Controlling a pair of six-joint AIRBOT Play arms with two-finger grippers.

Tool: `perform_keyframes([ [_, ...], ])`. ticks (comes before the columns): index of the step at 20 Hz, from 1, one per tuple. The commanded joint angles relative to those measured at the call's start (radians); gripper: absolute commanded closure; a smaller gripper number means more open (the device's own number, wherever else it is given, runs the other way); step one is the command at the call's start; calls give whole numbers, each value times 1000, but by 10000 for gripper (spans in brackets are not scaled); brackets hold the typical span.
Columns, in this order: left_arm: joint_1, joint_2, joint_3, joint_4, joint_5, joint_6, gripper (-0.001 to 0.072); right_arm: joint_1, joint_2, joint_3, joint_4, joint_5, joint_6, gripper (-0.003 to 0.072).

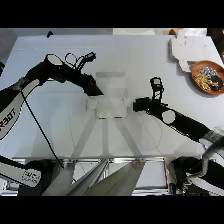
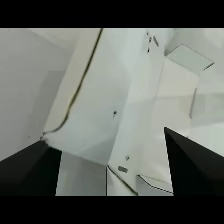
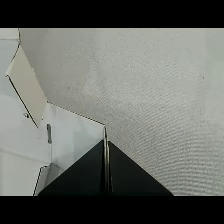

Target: Fold the box and place the chain.

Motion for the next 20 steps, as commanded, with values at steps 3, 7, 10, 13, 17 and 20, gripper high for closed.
perform_keyframes([
  [3,-22,-26,0,-1,29,37,150,1,1,0,0,0,0,675],
  [7,-24,-50,0,-10,29,38,573,1,1,0,0,0,0,675],
  [10,-24,-50,0,-23,27,61,699,1,1,0,0,0,0,675],
  [13,-24,-49,0,-23,26,61,699,1,1,0,0,0,0,675],
  [17,-24,-47,0,-22,27,60,697,1,1,0,0,0,0,675],
  [20,-24,-47,0,-22,27,56,696,1,1,0,0,0,0,675],
])
